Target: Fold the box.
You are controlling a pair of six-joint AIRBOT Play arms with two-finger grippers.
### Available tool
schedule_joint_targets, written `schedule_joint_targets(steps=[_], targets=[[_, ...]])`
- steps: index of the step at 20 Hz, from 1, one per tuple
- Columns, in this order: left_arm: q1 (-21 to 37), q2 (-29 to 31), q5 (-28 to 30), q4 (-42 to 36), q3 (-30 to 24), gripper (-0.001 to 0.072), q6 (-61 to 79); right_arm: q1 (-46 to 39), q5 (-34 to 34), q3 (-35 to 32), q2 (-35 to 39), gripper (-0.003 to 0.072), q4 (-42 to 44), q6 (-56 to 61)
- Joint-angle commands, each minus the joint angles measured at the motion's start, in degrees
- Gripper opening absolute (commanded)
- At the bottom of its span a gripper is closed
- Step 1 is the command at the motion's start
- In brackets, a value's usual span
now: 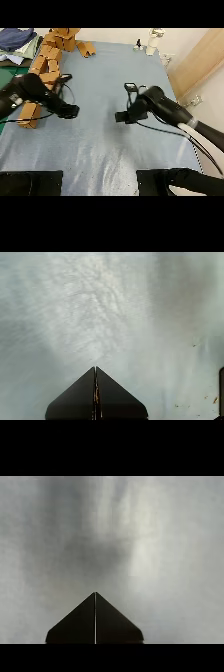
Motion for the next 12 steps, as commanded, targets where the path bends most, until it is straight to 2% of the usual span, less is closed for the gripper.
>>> schedule_joint_targets(steps=[1,4,12], targets=[[-5.49,-4.55,4.92,-0.72,0.07,0.0012,-2.29,-1.9,-0.68,7.34,-10.4,0.0003,4.76,-6.67],[-6.14,-4.87,4.98,-1.62,0.07,0.0013,-2.25,-1.9,-0.83,8.24,-11.8,0.0003,7.32,-7.1],[-6.14,-4.87,5.03,-1.77,0.07,0.0013,-2.25,-1.92,-0.87,8.22,-11.8,0.0003,7.37,-7.02]])
